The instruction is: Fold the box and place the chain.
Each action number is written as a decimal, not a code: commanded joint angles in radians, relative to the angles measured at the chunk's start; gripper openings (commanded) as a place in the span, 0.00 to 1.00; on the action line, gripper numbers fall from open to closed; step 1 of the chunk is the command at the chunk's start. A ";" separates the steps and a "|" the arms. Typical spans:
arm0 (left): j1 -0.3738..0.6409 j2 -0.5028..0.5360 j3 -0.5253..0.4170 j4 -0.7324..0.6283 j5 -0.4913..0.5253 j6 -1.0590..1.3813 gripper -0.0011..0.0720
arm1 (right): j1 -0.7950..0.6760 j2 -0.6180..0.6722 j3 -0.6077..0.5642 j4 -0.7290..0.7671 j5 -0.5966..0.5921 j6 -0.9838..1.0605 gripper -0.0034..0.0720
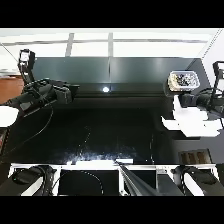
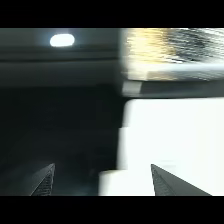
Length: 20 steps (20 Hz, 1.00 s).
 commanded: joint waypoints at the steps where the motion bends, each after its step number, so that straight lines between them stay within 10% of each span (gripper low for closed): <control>1: -0.011 -0.021 0.000 -0.025 -0.007 -0.007 0.98 | -0.221 -0.076 0.048 -0.233 -0.075 0.245 0.97; 6: -0.011 -0.021 0.000 -0.032 -0.021 -0.008 0.98 | -0.796 -0.306 0.129 -0.103 0.058 0.249 0.97; 10: -0.011 -0.023 0.000 -0.032 -0.019 -0.008 0.98 | -1.069 -0.454 0.175 0.357 0.154 -0.242 0.97; 14: -0.011 -0.023 0.000 -0.032 -0.019 -0.008 0.98 | -1.146 -0.677 0.307 0.696 0.467 -0.548 0.97; 17: -0.011 -0.023 0.000 -0.032 -0.019 -0.008 0.98 | -1.105 -0.854 0.425 0.673 0.705 -0.563 0.97; 20: -0.011 -0.023 0.000 -0.032 -0.019 -0.008 0.98 | -1.042 -0.914 0.480 0.603 0.687 -0.564 0.89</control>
